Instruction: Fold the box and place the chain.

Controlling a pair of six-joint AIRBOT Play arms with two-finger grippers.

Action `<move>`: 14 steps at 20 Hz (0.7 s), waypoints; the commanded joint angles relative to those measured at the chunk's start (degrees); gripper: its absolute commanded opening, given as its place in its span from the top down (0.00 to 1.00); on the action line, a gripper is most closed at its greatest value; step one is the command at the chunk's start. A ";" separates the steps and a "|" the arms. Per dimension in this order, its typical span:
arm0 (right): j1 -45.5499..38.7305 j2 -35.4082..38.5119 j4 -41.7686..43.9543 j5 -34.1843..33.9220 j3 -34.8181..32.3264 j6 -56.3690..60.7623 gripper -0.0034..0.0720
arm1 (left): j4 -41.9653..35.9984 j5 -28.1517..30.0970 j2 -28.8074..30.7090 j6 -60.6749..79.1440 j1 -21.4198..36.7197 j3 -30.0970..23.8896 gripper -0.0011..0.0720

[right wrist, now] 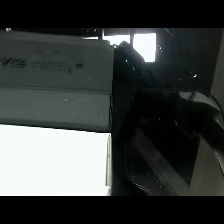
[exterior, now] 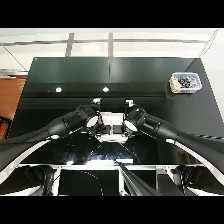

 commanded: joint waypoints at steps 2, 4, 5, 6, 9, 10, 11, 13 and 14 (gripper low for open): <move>-0.04 0.17 -0.02 3.30 0.50 0.09 0.48 | -0.07 -0.09 0.00 -0.13 0.04 0.02 0.94; -0.17 1.42 -0.02 5.11 1.05 -5.25 0.48 | -0.07 -0.11 0.00 -0.13 0.04 0.02 0.94; -0.17 2.97 -0.52 6.19 1.36 -7.10 0.48 | -0.07 -0.11 0.00 -0.13 0.04 0.02 0.94; -0.44 5.42 -0.63 6.84 1.57 -8.39 0.48 | -0.07 -0.11 0.00 -0.13 0.04 0.02 0.94; -2.03 15.13 -0.96 8.76 1.84 -11.19 0.48 | -0.07 -0.09 0.00 -0.13 0.04 0.02 0.94; -3.34 18.78 -2.67 9.92 1.84 -12.11 0.48 | -0.07 -0.09 0.00 -0.13 0.04 0.02 0.94; -4.94 22.08 -7.21 11.78 1.84 -12.61 0.48 | -0.07 -0.09 0.00 -0.13 0.04 0.02 0.94; -8.59 25.83 -22.51 17.79 1.81 -13.11 0.48 | -0.07 -0.09 -0.02 -0.13 0.04 0.02 0.94; -11.50 26.14 -31.12 20.61 1.79 -14.34 0.48 | -0.07 -0.09 -0.02 -0.13 0.04 0.02 0.94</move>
